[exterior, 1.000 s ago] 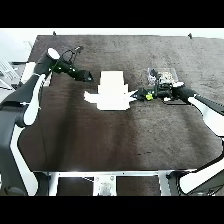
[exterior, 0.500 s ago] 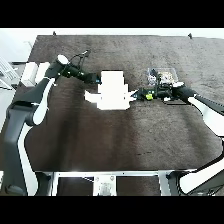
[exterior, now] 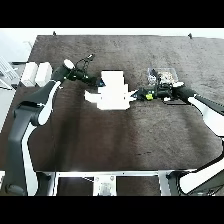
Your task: Fold the box and place the chain.
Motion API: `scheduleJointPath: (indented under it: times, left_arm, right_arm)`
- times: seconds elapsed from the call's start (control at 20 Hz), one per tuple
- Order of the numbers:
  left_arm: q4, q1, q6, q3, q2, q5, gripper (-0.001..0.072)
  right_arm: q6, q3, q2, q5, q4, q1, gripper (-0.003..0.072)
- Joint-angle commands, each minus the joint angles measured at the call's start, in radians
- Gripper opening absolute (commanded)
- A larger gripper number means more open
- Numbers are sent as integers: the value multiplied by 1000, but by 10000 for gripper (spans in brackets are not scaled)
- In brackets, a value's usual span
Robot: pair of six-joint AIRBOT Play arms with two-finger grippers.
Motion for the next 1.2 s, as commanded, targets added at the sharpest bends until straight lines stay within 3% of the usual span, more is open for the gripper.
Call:
scheduleJointPath:
  times: [0.0, 0.1, 0.15, 0.35, 0.5, 1.15]
  left_arm:
    - [-41, -1, 11, 1, -21, -19, 522]
    - [-80, 0, 27, 1, -36, -27, 518]
    - [-102, 0, 32, 1, -42, -31, 482]
    - [-111, 0, 40, 1, -51, -34, 480]
    - [-111, 3, 40, 1, -51, -39, 422]
    - [-193, 34, 56, 0, -87, -90, 412]
  right_arm:
    - [0, 0, 1, 0, 0, 0, 12]
    - [0, 0, 1, 1, 0, 0, 11]
    - [0, 0, 1, 1, 0, 0, 12]
    - [0, 0, 1, 1, 0, 0, 12]
    - [0, 0, 1, 1, 0, 0, 12]
    - [0, 0, 1, 0, -2, 0, 12]
